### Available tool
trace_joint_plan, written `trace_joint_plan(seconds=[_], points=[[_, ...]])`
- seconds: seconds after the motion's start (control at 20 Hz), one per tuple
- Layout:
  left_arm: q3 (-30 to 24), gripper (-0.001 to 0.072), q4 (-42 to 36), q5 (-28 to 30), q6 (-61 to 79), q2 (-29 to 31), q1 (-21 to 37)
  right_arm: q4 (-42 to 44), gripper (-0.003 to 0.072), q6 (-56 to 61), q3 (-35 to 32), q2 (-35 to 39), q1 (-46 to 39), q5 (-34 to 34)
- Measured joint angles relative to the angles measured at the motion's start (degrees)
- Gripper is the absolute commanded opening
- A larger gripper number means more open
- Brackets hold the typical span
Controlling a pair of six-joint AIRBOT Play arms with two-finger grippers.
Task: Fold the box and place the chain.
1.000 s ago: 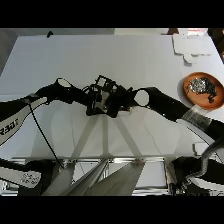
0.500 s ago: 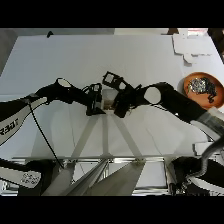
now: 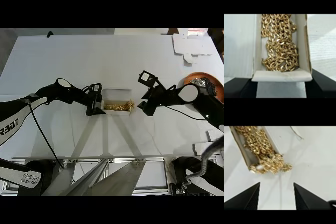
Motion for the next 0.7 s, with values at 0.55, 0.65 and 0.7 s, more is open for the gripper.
trace_joint_plan(seconds=[0.55,0.65,0.7], points=[[0.0,0.0208,0.0,0.0,0.0,0.0,0.0,21.5,0.0466,-39.6,-0.7,-16.8,-4.6,0.9],[0.0,0.0208,0.0,0.0,0.0,0.0,0.0,23.6,0.0449,-44.0,-0.7,-18.3,-3.8,0.9],[0.0,0.0208,0.0,0.0,0.0,0.0,0.0,24.5,0.0423,-45.9,-0.7,-18.9,-3.5,0.9]])
